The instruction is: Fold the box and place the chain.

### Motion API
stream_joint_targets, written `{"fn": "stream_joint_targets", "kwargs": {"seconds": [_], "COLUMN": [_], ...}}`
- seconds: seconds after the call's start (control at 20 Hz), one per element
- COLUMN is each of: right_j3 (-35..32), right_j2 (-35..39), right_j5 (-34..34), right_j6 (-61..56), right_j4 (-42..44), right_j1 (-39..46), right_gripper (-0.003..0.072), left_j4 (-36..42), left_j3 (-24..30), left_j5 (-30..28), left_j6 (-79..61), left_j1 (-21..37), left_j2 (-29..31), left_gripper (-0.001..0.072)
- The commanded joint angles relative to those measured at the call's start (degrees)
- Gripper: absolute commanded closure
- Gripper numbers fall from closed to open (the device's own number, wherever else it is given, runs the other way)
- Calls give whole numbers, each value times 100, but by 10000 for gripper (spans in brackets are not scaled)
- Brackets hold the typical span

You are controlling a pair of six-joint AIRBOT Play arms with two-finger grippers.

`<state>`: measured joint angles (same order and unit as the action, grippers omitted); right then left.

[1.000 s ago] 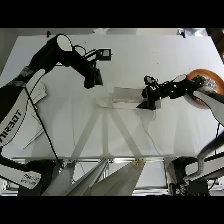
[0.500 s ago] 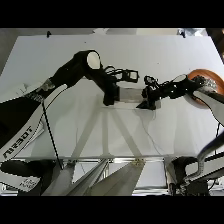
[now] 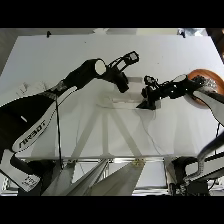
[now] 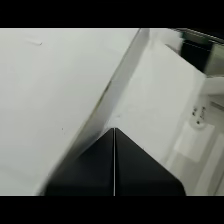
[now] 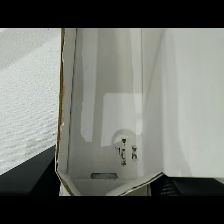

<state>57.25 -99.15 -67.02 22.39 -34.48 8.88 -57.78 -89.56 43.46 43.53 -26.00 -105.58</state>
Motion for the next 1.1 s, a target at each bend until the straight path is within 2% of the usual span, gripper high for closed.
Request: {"fn": "stream_joint_targets", "kwargs": {"seconds": [0.0,0.1,0.25,0.55,0.8,0.9,1.05], "right_j3": [7,7,7,7,7,7,7], "right_j2": [-2,-2,-2,-2,-2,-2,-2], "right_j5": [-2,-2,-2,-2,-2,-2,-2], "right_j6": [0,0,0,0,0,0,0], "right_j4": [0,-2,-2,0,0,0,0], "right_j1": [0,0,0,0,0,0,0], "right_gripper": [389,389,389,389,389,389,389], "left_j4": [2,13,13,33,28,31,24], "left_j3": [2,2,0,0,11,192,896], "left_j5": [52,334,387,476,1464,1574,1569], "left_j6": [557,557,549,507,-538,-1117,-1961], "left_j1": [9,0,28,164,341,501,835], "left_j2": [-404,-511,-417,348,1043,1331,1716], "left_gripper": [698,697,697,697,696,696,696]}}
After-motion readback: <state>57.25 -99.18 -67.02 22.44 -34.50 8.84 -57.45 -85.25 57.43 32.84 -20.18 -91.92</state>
